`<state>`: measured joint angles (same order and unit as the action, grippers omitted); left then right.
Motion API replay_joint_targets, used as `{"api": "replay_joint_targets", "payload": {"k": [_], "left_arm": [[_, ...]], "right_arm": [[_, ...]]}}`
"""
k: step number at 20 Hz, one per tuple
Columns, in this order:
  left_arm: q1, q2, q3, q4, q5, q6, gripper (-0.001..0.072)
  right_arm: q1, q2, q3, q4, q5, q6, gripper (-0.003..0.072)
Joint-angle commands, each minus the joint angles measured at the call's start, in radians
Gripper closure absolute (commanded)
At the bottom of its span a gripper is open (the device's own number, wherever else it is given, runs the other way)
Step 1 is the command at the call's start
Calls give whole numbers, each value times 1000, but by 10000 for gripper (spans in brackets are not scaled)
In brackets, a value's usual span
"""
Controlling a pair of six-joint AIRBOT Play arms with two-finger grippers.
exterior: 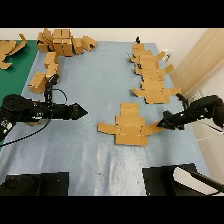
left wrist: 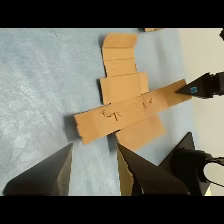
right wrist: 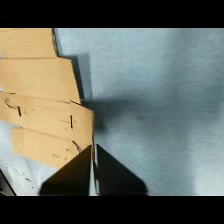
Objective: Fold the box.
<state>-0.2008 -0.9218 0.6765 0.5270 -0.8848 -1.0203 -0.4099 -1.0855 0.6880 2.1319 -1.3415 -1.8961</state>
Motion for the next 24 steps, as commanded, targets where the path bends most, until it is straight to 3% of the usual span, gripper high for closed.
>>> {"api": "replay_joint_targets", "payload": {"k": [1, 10, 12, 13, 15, 17, 21, 24], "left_arm": [[1, -1, 0, 0, -26, 2, 290], [1, -1, 0, 0, -53, 2, 290], [1, -7, 1, 0, -81, 2, 290], [2, -18, 1, 0, -93, 2, 290], [3, -60, 2, -4, -103, 2, 289], [8, -120, 14, -12, -113, 3, 289], [62, -271, 76, -33, -172, 40, 289], [110, -349, 100, -177, -254, 153, 289]], "right_arm": [[75, 39, -71, -2, 80, 40, 442], [82, -39, -70, 12, 100, 32, 465], [82, -68, -70, 54, 96, -18, 565], [82, -80, -70, 83, 94, -42, 566], [99, -107, -70, 142, 77, -103, 683], [145, -130, -70, 214, 54, -172, 684], [277, -135, -106, 493, 58, -415, 686], [359, -135, -180, 629, 66, -563, 686]]}}
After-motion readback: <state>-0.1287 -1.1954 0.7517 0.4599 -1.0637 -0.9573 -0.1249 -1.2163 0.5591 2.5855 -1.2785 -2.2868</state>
